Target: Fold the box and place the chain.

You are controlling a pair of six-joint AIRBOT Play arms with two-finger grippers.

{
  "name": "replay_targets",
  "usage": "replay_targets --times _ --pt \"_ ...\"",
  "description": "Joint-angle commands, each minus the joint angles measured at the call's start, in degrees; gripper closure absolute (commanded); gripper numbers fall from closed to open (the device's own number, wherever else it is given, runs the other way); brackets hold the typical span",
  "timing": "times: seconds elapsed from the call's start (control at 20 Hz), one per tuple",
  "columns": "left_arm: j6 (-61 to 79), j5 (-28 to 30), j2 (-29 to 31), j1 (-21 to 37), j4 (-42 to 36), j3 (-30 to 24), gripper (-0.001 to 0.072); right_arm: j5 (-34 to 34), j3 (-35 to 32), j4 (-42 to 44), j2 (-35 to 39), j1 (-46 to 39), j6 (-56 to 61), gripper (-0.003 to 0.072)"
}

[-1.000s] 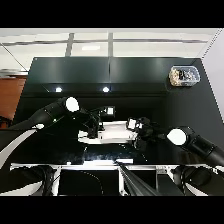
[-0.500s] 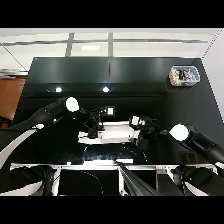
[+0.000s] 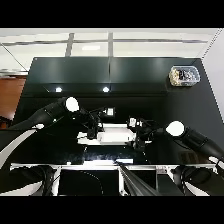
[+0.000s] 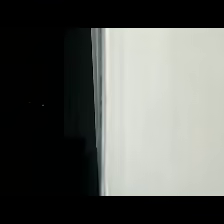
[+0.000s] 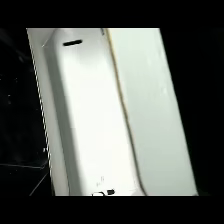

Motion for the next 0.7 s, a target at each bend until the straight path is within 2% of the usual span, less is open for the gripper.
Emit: replay_targets --times 0.0,0.25,0.65 --pt "-0.24 -0.13 0.04 0.0 -0.09 0.07 0.0685 1.81 -0.42 0.76 -2.21 -0.02 -6.73 -0.0019" --pt "-0.24 -0.11 0.04 0.0 -0.09 0.04 0.0684 1.57 -0.63 0.7 -5.2 -0.02 -12.13 -0.0019" --pt "-0.24 -0.09 0.02 0.0 -0.09 0.04 0.0684 -0.35 -0.63 1.4 -7.19 0.02 -14.29 -0.0018"
